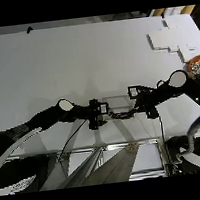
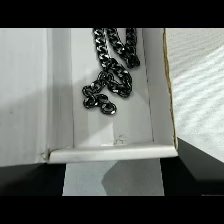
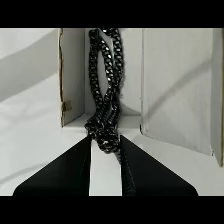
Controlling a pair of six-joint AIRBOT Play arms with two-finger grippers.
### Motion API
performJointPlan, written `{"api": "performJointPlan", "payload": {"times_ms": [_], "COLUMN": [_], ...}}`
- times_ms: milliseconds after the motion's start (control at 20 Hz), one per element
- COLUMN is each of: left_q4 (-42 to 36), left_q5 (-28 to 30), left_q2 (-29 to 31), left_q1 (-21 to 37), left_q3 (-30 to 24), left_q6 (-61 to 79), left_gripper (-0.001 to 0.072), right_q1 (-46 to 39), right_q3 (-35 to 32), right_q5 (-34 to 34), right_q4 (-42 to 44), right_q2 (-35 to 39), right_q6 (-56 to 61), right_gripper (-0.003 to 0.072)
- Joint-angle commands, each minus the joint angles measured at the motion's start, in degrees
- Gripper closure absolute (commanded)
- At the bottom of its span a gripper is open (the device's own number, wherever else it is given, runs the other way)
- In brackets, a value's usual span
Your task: Fold the box and place the chain.
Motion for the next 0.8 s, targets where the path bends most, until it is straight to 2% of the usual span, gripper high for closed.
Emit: {"api": "performJointPlan", "payload": {"times_ms": [0, 50, 100, 150, 300, 450, 600, 750], "left_q4": [0.0, 0.0, 0.0, 0.0, 0.0, 0.0, 0.0, 0.0], "left_q5": [0.0, 0.0, 0.0, 0.0, 0.0, 0.0, 0.0, 0.0], "left_q2": [0.0, 0.0, 0.0, 0.0, 0.0, 0.0, 0.0, 0.0], "left_q1": [0.0, 0.0, 0.0, 0.0, 0.0, 0.0, 0.0, 0.0], "left_q3": [0.0, 0.0, 0.0, 0.0, 0.0, 0.0, 0.0, 0.0], "left_q6": [0.0, 0.0, 0.0, 0.0, 0.0, 0.0, 0.0, 0.0], "left_gripper": [0.0321, 0.0321, 0.0321, 0.0321, 0.0321, 0.0321, 0.0321, 0.0321], "right_q1": [0.1, 0.0, 0.0, 0.1, 0.0, 0.1, 0.1, 0.2], "right_q3": [0.0, 0.0, 0.0, 0.0, 0.0, 0.0, 0.0, 0.0], "right_q5": [0.8, 0.9, 1.4, 1.9, 2.2, 2.3, 2.1, 1.4], "right_q4": [0.3, 0.3, -0.2, -0.7, -2.2, -1.0, 7.7, 19.3], "right_q2": [-0.4, -0.4, -0.4, -0.4, 0.1, 4.0, 9.5, 11.0], "right_q6": [0.1, 0.8, 1.5, 1.5, 4.1, 6.1, 5.8, 5.2], "right_gripper": [0.0528, 0.0573, 0.0651, 0.0669, 0.0669, 0.0669, 0.0669, 0.0669]}}
